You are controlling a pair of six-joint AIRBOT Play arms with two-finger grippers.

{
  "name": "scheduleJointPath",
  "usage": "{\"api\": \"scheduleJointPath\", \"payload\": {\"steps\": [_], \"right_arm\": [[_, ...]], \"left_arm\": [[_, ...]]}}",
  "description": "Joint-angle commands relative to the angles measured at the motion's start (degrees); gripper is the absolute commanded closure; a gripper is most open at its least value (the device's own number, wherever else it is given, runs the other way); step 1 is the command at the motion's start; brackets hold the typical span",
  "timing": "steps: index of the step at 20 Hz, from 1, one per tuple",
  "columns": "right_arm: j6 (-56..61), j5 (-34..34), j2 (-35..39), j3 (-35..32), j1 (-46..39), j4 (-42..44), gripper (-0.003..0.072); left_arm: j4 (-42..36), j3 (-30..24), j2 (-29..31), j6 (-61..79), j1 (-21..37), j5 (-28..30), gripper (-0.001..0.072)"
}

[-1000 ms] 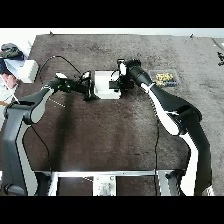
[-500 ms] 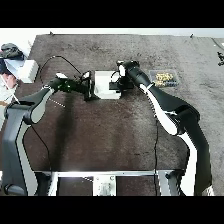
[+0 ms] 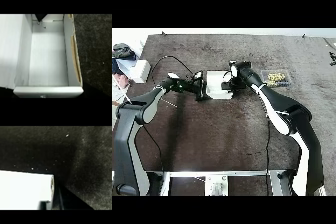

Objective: Fold the box and place the chain.

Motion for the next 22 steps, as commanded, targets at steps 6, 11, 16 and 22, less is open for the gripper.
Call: {"api": "scheduleJointPath", "payload": {"steps": [6,11,16,22], "right_arm": [[0.55,-0.61,1.38,0.04,0.07,0.55,0.0360],[0.35,-0.52,1.38,0.04,0.07,1.36,0.0362],[0.37,1.84,0.52,0.04,0.04,-1.11,0.0527],[0.42,1.11,0.35,0.04,0.22,-1.22,0.0610]], "left_arm": [[0.00,0.02,0.00,-0.07,0.02,0.00,0.0366],[0.00,0.02,0.00,-0.07,0.02,0.00,0.0366],[0.00,0.02,0.00,-0.07,0.02,-0.02,0.0366],[-0.02,0.02,0.00,-0.07,0.02,0.00,0.0366]]}}
